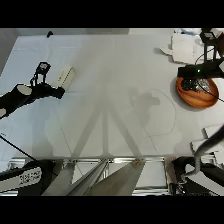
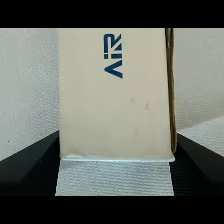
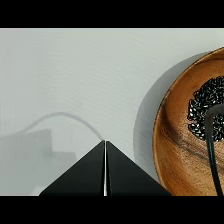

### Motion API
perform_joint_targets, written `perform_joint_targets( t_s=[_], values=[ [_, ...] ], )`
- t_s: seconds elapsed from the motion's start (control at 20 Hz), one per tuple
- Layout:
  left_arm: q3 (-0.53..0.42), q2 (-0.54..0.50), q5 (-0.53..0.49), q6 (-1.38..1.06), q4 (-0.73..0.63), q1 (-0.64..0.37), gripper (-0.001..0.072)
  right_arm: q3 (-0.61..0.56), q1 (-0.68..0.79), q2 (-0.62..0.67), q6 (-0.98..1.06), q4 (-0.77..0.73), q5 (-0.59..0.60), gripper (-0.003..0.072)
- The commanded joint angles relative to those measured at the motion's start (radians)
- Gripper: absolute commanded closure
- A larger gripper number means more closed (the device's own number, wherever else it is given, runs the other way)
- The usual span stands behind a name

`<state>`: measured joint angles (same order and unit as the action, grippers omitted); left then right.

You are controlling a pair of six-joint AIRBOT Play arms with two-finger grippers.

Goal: Fold the box and place the chain.

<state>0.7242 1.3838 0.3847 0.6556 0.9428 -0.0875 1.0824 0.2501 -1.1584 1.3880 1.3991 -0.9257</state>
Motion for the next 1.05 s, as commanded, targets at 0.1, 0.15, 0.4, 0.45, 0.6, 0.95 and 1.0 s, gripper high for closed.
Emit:
perform_joint_targets(
  t_s=[0.1, 0.15, 0.4, 0.45, 0.6, 0.95, 1.0],
  values=[
    [0.0, -0.038, 0.018, 0.0, 0.002, -0.012, 0.0, 0.0, 0.0, 0.001, 0.0, 0.0, 0.0, 0.0672],
    [0.0, -0.066, 0.016, -0.001, 0.002, -0.014, 0.0001, 0.0, 0.0, 0.001, 0.0, 0.0, 0.0, 0.0672],
    [0.0, -0.251, 0.043, 0.0, 0.006, -0.014, 0.0006, 0.0, 0.0, 0.001, 0.0, 0.0, 0.0, 0.0672],
    [0.0, -0.291, 0.042, 0.0, 0.006, -0.014, 0.001, 0.0, 0.0, 0.001, 0.0, 0.0, 0.0, 0.0672],
    [0.0, -0.389, 0.042, 0.0, 0.005, -0.014, 0.0011, 0.0, 0.0, 0.001, 0.0, 0.0, 0.0, 0.0672],
    [0.0, -0.488, 0.042, 0.0, 0.004, -0.013, 0.0012, 0.0, 0.0, 0.001, 0.0, 0.0, 0.0, 0.0672],
    [0.0, -0.488, 0.043, 0.0, 0.005, -0.013, 0.0012, 0.0, 0.0, 0.001, 0.0, 0.0, 0.0, 0.0672]
  ],
)
